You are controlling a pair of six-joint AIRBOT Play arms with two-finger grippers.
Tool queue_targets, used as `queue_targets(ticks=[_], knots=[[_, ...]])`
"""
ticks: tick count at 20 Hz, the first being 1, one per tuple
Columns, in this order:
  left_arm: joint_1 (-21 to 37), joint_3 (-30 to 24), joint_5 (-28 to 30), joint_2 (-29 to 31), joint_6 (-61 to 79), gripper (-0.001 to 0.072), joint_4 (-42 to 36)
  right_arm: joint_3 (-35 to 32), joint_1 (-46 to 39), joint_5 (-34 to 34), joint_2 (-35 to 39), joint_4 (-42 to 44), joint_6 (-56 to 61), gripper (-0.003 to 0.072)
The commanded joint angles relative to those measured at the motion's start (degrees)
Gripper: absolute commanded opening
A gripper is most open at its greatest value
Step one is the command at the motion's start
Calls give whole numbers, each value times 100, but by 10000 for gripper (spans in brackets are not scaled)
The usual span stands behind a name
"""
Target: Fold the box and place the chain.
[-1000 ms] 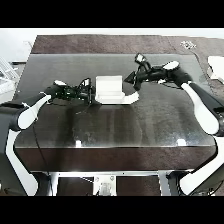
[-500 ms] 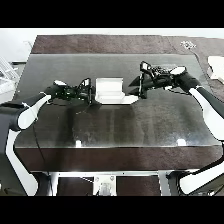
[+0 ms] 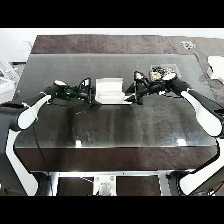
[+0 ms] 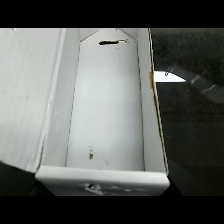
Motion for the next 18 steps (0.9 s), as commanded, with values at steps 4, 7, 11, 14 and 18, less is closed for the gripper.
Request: queue_targets(ticks=[4,7,11,14,18], knots=[[-2,0,4,4,0,491,0,-4,190,-205,-70,192,-181,294],[-2,0,2,4,0,491,0,-4,302,-232,-70,310,-337,293],[-2,0,4,4,0,491,0,-4,422,-308,-107,603,-470,294],[-2,0,2,4,0,491,0,-4,509,-310,-197,741,-535,297],[-2,0,2,4,0,491,0,-4,505,-337,-260,750,-592,440]])
